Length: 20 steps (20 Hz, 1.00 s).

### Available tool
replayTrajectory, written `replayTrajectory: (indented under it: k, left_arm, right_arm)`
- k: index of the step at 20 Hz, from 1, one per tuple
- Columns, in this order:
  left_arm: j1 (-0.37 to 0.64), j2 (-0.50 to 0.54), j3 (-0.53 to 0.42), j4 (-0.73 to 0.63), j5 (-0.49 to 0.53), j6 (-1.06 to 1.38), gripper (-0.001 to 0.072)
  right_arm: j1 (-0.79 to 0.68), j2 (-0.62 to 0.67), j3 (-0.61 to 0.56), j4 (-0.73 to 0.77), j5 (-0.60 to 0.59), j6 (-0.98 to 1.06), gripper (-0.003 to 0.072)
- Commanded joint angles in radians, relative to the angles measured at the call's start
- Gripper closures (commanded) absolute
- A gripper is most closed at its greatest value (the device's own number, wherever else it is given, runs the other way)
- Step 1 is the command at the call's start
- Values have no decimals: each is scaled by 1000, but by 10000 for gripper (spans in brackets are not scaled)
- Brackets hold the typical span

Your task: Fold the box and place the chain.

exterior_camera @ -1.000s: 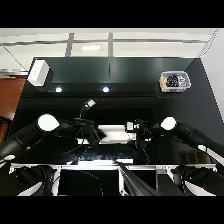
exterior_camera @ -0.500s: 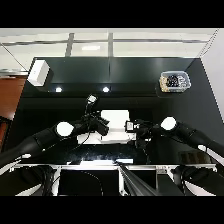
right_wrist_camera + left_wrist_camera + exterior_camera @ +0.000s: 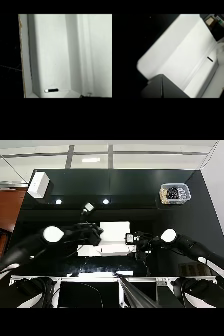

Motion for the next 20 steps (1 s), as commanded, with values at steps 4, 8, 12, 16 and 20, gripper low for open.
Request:
replayTrajectory:
  k: [4,8,12,16,20]
  left_arm:
    - [205,164,-46,179,-284,83,37]
    - [106,117,-104,221,-291,497,8]
    - [-1,22,-103,205,-224,529,15]
    - [-56,-33,-103,143,-148,528,39]
    - [-56,-40,-103,95,-148,527,441]
  right_arm:
    - [1,-1,1,0,0,0,207]
    - [1,-1,1,0,0,0,206]
    - [1,-1,1,0,0,0,207]
    - [1,-1,1,0,0,1,207]
    - [1,-1,1,0,0,1,207]
